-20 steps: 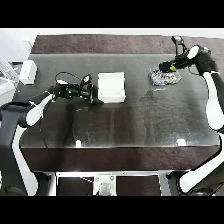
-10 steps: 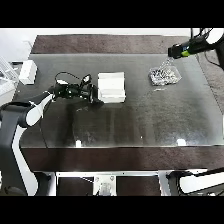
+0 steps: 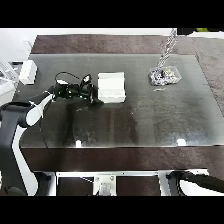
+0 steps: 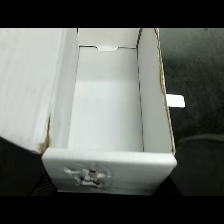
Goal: Fold the box and place the chain.
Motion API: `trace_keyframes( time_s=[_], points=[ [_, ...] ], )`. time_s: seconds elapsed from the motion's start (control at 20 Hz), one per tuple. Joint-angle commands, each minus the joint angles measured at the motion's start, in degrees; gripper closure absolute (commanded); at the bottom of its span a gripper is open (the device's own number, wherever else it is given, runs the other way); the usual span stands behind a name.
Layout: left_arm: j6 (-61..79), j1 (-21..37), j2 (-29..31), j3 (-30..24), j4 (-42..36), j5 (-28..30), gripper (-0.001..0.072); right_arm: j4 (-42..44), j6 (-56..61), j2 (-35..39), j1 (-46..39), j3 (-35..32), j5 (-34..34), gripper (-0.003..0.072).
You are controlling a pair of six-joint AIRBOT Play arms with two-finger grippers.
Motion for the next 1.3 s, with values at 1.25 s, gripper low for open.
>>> trace_keyframes(
  time_s=[1.25],
  points=[
    [0.00,0.04,0.00,-0.02,0.00,-0.02,0.0187,2.82,-0.13,-1.16,19.45,-15.04,-16.98,0.0682]
  ],
)
